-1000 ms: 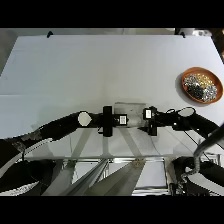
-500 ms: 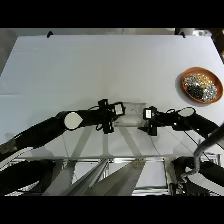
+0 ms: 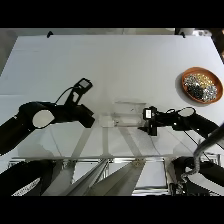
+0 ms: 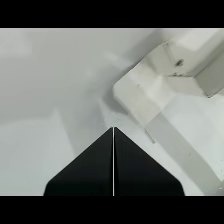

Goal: Fold the box and place the chain.

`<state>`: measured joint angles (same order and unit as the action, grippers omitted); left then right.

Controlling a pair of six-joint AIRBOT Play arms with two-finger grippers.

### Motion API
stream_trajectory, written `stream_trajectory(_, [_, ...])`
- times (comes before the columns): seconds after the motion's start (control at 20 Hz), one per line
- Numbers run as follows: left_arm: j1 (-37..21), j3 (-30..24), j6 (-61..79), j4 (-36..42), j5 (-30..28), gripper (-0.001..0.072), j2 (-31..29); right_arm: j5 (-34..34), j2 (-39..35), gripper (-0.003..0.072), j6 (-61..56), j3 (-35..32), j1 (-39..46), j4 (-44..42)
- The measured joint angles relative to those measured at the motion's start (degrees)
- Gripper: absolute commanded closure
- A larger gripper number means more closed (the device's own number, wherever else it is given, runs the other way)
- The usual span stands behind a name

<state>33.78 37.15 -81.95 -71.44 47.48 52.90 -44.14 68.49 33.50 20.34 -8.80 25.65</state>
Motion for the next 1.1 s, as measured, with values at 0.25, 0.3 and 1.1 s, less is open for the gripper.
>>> stream_trajectory(0.25, [-4.4,-5.5,-6.8,6.3,-5.0,0.0705,2.5,0.0,0.0,0.0111,0.0,0.0,0.0,0.0])
stream_trajectory(0.3, [-4.7,-6.1,-6.8,8.4,-5.9,0.0705,4.0,0.0,0.0,0.0111,0.0,0.0,0.0,0.0])
stream_trajectory(1.1, [1.0,-7.6,13.5,37.8,-15.9,0.0701,19.5,0.0,0.0,0.0111,0.0,0.0,0.0,0.0])
